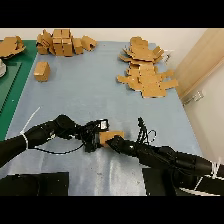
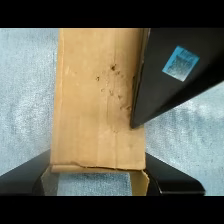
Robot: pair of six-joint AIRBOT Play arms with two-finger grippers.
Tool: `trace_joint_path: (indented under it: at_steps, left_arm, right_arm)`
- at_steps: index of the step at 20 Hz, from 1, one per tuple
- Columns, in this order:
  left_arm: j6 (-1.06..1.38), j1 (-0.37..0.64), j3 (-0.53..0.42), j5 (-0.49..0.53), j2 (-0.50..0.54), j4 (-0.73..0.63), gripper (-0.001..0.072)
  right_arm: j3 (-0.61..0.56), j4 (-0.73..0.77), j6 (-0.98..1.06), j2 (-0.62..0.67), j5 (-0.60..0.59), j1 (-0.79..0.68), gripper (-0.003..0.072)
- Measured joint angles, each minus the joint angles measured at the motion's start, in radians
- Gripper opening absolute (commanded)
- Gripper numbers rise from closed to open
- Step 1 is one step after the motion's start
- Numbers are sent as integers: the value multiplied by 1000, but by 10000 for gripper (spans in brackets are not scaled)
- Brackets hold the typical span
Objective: Fold the box.
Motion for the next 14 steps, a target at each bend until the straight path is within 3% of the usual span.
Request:
trace_joint_path:
  at_steps: [14]
  left_arm:
    - [1, 0, 0, 0, 0, 1, 355]
  right_arm:
    - [1, -5, 0, -66, 14, 1, 4]
